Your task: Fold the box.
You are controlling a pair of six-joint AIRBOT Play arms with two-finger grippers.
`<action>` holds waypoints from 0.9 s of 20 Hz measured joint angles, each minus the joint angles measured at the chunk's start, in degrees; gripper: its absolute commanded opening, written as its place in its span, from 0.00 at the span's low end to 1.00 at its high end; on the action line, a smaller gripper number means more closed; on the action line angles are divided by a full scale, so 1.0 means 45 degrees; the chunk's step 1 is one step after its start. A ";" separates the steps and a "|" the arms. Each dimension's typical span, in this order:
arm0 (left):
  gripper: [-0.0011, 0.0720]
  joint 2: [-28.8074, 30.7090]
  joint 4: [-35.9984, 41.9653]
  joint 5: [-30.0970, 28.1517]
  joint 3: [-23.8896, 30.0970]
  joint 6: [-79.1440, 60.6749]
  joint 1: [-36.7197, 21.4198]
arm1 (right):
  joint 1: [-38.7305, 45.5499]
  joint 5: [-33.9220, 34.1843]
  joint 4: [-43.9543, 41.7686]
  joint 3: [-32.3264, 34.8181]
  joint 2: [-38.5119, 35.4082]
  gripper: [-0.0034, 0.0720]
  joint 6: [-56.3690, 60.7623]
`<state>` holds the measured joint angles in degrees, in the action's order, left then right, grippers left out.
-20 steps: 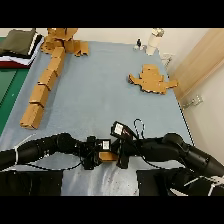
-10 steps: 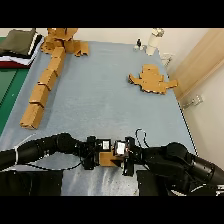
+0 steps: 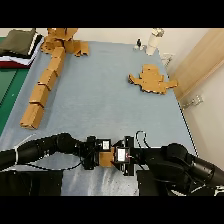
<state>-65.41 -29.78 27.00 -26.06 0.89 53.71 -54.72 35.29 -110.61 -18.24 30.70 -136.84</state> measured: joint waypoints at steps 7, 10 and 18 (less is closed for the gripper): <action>0.62 0.0005 0.0000 0.0005 0.0000 0.0000 0.0000 | 0.0000 0.0063 -0.0282 0.0374 -0.0024 0.83 -0.1729; 0.62 0.0000 0.0000 0.0000 0.0000 0.0000 0.0000 | -0.0078 0.0039 -0.0374 0.0413 -0.0024 0.83 -0.2089; 0.62 0.0005 0.0000 0.0000 0.0000 0.0000 0.0000 | -0.0525 -0.0515 0.0267 0.0413 0.0704 0.81 -0.2463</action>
<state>-65.39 -29.78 27.00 -26.06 0.89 53.71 -57.08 32.97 -109.40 -16.38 33.87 -147.92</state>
